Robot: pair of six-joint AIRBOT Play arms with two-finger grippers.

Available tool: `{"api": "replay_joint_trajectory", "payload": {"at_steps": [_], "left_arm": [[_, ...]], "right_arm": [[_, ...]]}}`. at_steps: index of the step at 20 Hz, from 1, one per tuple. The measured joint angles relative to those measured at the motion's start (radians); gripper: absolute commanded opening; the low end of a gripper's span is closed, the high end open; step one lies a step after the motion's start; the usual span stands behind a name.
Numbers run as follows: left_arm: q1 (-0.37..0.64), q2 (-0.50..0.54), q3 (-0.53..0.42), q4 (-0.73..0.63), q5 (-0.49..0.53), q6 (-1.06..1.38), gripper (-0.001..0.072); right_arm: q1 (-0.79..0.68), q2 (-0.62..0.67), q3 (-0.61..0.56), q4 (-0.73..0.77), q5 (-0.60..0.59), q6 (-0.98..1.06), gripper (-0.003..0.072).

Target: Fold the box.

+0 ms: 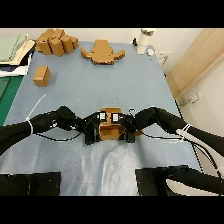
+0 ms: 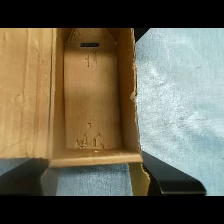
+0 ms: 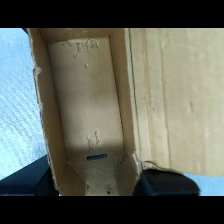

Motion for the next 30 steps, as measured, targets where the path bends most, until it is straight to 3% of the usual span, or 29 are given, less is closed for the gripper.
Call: {"api": "replay_joint_trajectory", "payload": {"at_steps": [1,11,13,17,18,19,30], "left_arm": [[0.0,0.0,0.0,0.0,0.004,-0.003,0.0685],[0.0,0.0,0.0,0.001,0.002,-0.008,0.0683],[0.0,0.0,0.001,0.001,0.0,-0.009,0.0635],[0.0,0.0,0.001,0.0,0.002,-0.026,0.0632],[0.0,0.0,0.001,0.002,0.003,-0.028,0.0523],[0.0,0.0,0.001,0.001,0.006,-0.03,0.0466],[-0.001,0.0,0.001,0.001,0.004,-0.035,0.0468]], "right_arm": [[0.0,0.0,0.0,0.0,0.0,0.0,0.0504],[0.0,0.0,0.0,0.0,0.0,0.0,0.0504],[0.0,0.0,0.0,0.0,0.0,0.0,0.0504],[0.0,0.0,0.0,0.0,0.0,0.0,0.0504],[0.0,0.0,0.0,0.0,0.0,0.0,0.0504],[0.0,0.0,0.0,0.0,0.0,0.0,0.0504],[0.0,0.0,0.0,0.0,0.0,0.0,0.0504]]}}
